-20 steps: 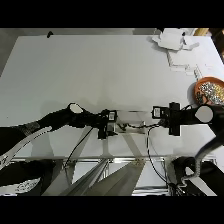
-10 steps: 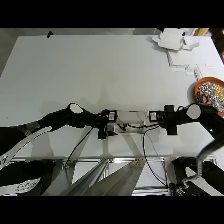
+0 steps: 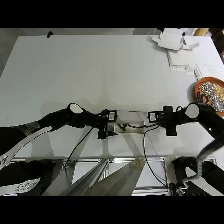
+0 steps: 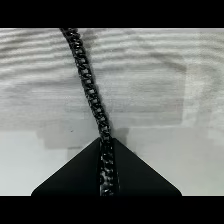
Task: Fold the box and place the chain.
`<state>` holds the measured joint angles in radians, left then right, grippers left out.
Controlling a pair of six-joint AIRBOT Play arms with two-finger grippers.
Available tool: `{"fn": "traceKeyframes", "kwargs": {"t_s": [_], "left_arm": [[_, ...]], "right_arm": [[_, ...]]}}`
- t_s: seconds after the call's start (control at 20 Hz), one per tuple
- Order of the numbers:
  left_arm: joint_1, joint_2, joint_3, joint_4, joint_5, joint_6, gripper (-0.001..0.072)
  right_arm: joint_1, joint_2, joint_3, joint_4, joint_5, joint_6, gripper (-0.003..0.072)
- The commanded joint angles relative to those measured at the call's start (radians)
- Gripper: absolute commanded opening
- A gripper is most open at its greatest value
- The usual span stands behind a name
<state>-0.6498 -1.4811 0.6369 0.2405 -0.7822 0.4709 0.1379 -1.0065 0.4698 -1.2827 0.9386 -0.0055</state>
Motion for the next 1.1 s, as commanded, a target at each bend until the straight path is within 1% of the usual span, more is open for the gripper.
{"fn": "traceKeyframes", "kwargs": {"t_s": [0.0,0.1,0.2,0.25,0.35,0.45,0.55,0.7,0.8,0.9,1.0,1.05], "left_arm": [[0.000,0.001,0.001,0.000,0.000,0.000,0.0271],[0.000,0.001,0.001,0.000,0.000,0.000,0.0271],[0.000,0.001,0.001,0.000,0.000,0.000,0.0271],[0.000,0.001,0.001,0.000,0.000,0.000,0.0271],[0.000,0.001,0.001,0.000,0.000,0.000,0.0271],[0.000,0.001,0.001,0.000,0.000,0.000,0.0271],[0.000,0.001,0.001,0.000,0.000,0.000,0.0271],[0.000,0.001,0.001,0.000,0.000,0.000,0.0271],[0.000,0.001,0.001,0.000,0.000,0.000,0.0271],[0.000,0.001,0.001,0.000,0.000,0.000,0.0271],[0.000,0.001,0.001,0.000,0.000,0.000,0.0271],[0.000,0.001,0.001,0.000,0.000,0.000,0.0271]], "right_arm": [[0.000,0.115,0.000,0.052,0.067,0.000,0.0021],[0.000,0.228,0.000,0.205,0.081,0.000,0.0021],[0.000,0.322,0.000,0.416,0.087,-0.010,0.0021],[0.000,0.358,0.000,0.521,0.104,-0.051,0.0021],[0.000,0.397,0.000,0.686,0.150,-0.128,0.0021],[0.000,0.403,0.000,0.770,0.174,-0.135,0.0021],[0.018,0.403,0.000,0.795,0.180,-0.135,0.0021],[0.145,0.402,0.000,0.796,0.153,-0.135,0.0021],[0.255,0.393,0.000,0.790,0.033,-0.134,0.0021],[0.351,0.361,0.000,0.789,-0.114,-0.134,0.0021],[0.402,0.297,0.000,0.764,-0.192,-0.130,0.0021],[0.412,0.258,0.000,0.748,-0.202,-0.122,0.0021]]}}
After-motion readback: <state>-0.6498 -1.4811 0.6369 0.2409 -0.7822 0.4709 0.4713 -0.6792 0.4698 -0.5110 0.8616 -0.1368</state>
